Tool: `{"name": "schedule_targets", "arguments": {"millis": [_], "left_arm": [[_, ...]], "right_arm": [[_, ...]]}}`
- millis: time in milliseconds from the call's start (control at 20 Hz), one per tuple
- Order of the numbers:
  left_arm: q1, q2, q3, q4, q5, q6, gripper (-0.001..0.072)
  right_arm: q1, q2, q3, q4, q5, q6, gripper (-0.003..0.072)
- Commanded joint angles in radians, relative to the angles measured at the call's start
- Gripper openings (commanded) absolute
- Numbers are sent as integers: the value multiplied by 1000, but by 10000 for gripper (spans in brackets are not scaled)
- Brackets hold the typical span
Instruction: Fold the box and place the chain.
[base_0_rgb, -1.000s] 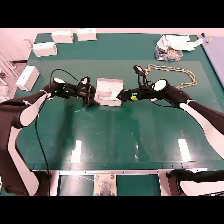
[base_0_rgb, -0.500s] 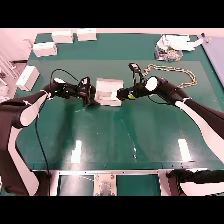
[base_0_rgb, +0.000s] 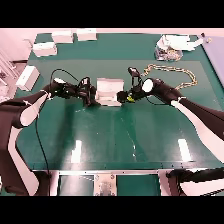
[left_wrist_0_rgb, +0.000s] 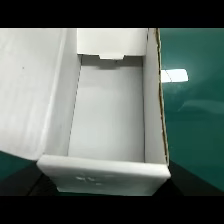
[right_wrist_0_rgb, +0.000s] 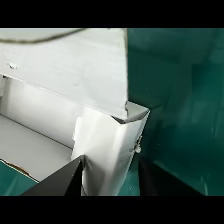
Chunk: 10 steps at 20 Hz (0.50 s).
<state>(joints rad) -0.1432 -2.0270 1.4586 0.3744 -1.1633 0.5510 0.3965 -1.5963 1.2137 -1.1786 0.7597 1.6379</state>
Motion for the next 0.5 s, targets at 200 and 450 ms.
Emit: {"name": "schedule_targets", "arguments": {"millis": [200, 450], "left_arm": [[1, 0, 0, 0, 0, -1, 484], [1, 0, 0, 0, -1, -1, 484]], "right_arm": [[1, -4, 63, -150, 136, 145, 374], [28, -12, 111, -192, 132, 168, 358]]}}
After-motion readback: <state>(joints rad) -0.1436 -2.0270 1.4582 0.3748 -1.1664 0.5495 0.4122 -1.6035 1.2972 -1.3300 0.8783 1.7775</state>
